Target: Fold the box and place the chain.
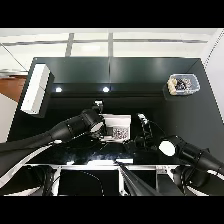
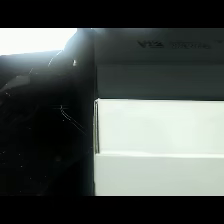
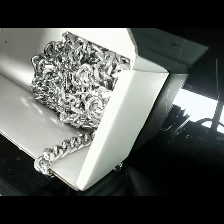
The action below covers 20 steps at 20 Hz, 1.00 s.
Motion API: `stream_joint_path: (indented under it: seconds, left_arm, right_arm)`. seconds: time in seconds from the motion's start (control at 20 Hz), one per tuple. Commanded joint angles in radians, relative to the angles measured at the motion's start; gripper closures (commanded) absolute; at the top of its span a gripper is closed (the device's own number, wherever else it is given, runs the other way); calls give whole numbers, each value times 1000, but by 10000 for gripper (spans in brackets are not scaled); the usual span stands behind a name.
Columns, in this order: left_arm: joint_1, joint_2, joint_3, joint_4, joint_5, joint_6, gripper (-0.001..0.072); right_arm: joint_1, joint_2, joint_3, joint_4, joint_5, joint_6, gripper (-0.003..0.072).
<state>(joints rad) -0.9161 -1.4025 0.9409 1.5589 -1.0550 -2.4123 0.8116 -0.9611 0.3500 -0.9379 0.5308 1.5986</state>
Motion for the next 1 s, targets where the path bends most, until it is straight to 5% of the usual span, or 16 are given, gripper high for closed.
stream_joint_path:
  seconds: [0.0,0.5,0.95]
  left_arm:
    - [1,0,0,0,0,0,677]
    - [1,0,0,0,0,0,677]
    - [1,0,0,0,0,0,677]
  right_arm:
    - [1,-1,0,28,0,25,348]
    - [0,4,74,20,37,140,348]
    - [1,3,74,-141,21,323,348]
